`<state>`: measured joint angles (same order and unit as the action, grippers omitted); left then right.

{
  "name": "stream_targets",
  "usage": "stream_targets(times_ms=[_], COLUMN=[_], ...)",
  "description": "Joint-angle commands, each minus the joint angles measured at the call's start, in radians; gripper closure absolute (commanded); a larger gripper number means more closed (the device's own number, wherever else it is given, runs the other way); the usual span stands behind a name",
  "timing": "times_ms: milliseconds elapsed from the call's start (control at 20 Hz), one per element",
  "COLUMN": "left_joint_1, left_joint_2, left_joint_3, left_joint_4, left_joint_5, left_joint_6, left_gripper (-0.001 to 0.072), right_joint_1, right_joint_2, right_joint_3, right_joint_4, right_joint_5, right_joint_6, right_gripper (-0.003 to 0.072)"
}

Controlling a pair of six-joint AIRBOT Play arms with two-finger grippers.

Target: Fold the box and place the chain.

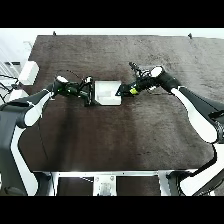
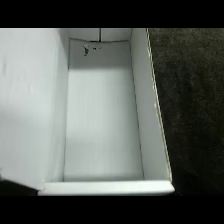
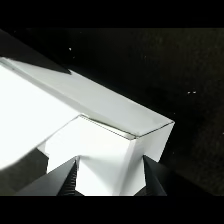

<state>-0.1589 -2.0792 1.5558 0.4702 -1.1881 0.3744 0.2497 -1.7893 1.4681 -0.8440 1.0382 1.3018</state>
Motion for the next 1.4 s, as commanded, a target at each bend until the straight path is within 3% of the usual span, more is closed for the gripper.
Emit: stream_targets(times_ms=[0, 350, 750, 1000, 1350], left_joint_1=[0.0, 0.001, 0.0, 0.0, 0.001], left_joint_2=[0.0, 0.0, 0.0, 0.0, 0.0], left_joint_3=[0.0, 0.0, 0.0, 0.0, 0.0], left_joint_4=[0.0, 0.0, 0.0, 0.0, 0.0], left_joint_5=[0.0, 0.0, -0.001, 0.0, 0.001], left_joint_6=[0.0, 0.0, 0.0, 0.0, 0.0], left_gripper=[0.0229, 0.0229, 0.0229, 0.0229, 0.0229], right_joint_1=[0.026, 0.11, 0.128, 0.192, 0.206], right_joint_2=[0.0, -0.004, -0.027, -0.027, -0.036], right_joint_3=[0.007, 0.056, 0.063, 0.141, 0.188], right_joint_4=[-0.079, -0.411, -0.426, -0.69, -0.713], right_joint_5=[-0.033, -0.059, -0.071, 0.052, 0.119], right_joint_6=[0.085, 0.339, 0.398, 0.535, 0.584], right_gripper=[0.0208, 0.0208, 0.0208, 0.0209, 0.021])
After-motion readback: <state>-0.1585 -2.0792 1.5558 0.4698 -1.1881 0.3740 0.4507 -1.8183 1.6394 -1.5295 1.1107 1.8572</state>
